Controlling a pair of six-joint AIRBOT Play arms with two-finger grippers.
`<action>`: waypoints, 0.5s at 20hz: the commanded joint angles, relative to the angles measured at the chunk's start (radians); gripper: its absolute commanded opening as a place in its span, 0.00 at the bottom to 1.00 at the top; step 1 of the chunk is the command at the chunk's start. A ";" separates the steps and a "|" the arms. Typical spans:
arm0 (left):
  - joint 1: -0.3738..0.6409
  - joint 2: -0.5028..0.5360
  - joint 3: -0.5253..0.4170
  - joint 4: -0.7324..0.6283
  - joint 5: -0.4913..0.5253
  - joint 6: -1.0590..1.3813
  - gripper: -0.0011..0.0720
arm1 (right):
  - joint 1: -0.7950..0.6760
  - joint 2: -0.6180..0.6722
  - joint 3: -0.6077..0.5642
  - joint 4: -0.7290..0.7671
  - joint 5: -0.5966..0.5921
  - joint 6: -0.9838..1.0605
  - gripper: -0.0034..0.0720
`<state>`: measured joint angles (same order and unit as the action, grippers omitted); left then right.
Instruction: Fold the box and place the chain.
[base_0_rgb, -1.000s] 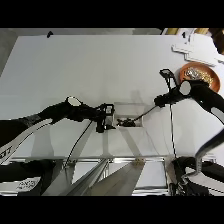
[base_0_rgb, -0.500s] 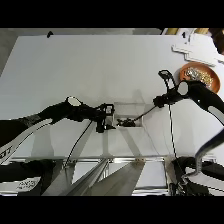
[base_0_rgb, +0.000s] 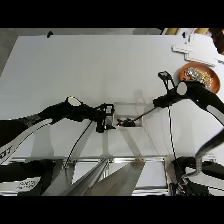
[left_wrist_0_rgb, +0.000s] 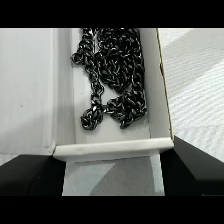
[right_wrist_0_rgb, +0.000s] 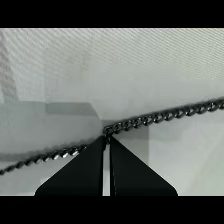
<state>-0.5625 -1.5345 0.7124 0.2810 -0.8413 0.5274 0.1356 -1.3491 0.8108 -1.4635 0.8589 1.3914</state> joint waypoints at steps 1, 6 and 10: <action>0.000 0.000 0.000 0.000 0.000 0.000 0.29 | 0.000 0.003 -0.001 0.002 0.035 -0.001 0.07; 0.000 0.000 0.000 0.000 0.000 0.000 0.29 | 0.000 0.101 -0.001 0.002 0.124 -0.005 0.07; 0.000 0.000 0.000 0.000 0.000 0.000 0.29 | 0.000 0.305 -0.001 0.071 0.187 -0.005 0.07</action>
